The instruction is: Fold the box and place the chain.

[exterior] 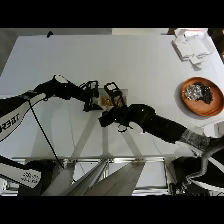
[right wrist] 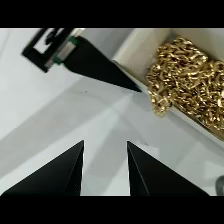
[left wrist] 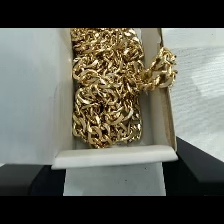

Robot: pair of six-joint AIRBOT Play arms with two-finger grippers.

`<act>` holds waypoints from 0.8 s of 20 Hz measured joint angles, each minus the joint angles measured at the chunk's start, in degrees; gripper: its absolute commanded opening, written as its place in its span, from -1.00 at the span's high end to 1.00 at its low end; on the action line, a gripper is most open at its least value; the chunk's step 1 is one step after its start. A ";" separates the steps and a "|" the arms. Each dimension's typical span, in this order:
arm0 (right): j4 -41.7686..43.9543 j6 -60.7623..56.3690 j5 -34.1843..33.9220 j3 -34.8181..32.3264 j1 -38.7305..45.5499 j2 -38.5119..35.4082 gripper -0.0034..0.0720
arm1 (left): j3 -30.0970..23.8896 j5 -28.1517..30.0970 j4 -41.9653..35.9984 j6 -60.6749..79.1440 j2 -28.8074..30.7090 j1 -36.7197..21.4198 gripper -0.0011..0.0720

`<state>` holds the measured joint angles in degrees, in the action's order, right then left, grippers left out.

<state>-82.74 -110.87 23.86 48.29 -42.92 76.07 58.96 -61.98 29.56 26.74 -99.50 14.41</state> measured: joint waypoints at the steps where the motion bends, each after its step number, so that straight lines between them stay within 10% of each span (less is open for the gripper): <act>1: -1.09 -1.84 0.15 -0.11 -0.07 0.66 0.19 | 0.00 0.00 0.00 0.02 0.00 0.00 0.21; 4: -3.06 -4.96 1.68 -0.24 -0.02 2.75 -0.02 | 0.00 0.00 0.00 0.02 0.00 0.00 0.21; 16: -4.92 -7.96 -7.21 -0.26 0.57 5.99 0.14 | 0.00 0.00 0.00 0.02 0.00 0.00 0.21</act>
